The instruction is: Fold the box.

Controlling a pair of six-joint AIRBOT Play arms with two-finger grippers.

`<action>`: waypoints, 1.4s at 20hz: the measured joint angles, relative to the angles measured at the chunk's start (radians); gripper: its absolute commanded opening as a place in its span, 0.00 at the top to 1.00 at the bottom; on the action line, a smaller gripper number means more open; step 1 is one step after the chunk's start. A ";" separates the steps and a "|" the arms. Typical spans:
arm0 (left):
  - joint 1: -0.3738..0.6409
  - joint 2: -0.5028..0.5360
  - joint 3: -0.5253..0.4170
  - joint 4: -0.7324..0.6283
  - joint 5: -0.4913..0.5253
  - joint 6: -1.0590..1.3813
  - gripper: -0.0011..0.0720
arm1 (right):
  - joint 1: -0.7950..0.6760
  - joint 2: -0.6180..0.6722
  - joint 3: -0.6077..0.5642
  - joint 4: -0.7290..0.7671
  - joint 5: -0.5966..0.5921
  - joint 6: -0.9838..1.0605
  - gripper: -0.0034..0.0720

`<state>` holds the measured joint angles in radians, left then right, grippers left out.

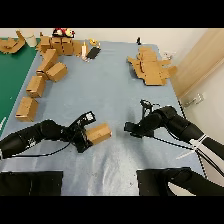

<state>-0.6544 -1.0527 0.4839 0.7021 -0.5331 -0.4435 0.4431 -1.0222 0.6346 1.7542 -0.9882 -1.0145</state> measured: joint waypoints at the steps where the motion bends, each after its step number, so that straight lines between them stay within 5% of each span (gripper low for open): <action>1: 0.011 0.000 0.006 0.012 0.004 -0.024 0.41 | 0.000 0.000 0.000 0.000 0.000 0.000 0.95; 12: 0.459 -0.003 0.126 0.214 0.056 -0.243 0.41 | 0.000 0.000 0.000 0.000 0.001 0.000 0.95; 17: 0.655 -0.084 0.229 0.252 0.074 -0.273 0.41 | 0.000 0.000 0.000 0.010 0.011 0.000 0.95; 28: 0.733 -0.494 0.600 0.290 0.080 -0.398 0.41 | 0.000 0.000 0.001 0.074 0.065 0.000 0.95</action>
<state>0.0784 -1.5467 1.0840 0.9916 -0.4530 -0.8417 0.4431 -1.0222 0.6353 1.8286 -0.9234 -1.0149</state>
